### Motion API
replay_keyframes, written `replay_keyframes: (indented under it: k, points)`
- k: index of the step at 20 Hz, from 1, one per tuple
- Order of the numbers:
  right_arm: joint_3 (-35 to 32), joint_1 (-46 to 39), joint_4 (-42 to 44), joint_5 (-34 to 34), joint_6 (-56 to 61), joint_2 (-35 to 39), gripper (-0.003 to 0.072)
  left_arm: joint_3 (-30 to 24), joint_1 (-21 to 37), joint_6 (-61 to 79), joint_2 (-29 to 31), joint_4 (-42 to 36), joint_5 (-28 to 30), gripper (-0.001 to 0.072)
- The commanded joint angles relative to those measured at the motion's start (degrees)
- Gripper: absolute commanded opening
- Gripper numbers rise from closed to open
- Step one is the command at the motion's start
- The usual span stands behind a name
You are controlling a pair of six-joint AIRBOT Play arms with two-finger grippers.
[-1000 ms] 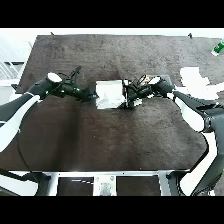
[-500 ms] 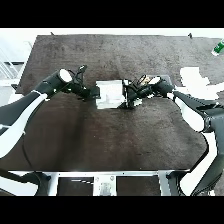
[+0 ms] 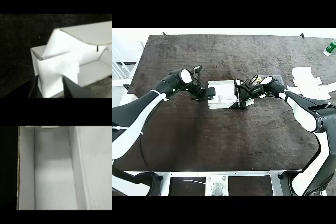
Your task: Fold the box and place the chain.
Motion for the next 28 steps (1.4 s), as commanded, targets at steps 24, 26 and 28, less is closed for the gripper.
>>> replay_keyframes:
  k: [24, 26, 28]
  points:
    - [0.0, 0.0, 0.02, 0.0, 0.0, 0.0, 0.0581, 16.92, -3.26, -10.78, -11.41, 12.92, -12.98, 0.0369]
    - [0.0, 0.0, 0.02, 0.0, 0.0, 0.0, 0.0581, 16.92, -3.26, -15.85, -11.43, 13.44, -12.81, 0.0368]
    - [0.0, 0.0, 0.02, 0.0, 0.0, 0.0, 0.0581, 16.92, -3.26, -16.39, -11.54, 14.71, -13.0, 0.0369]
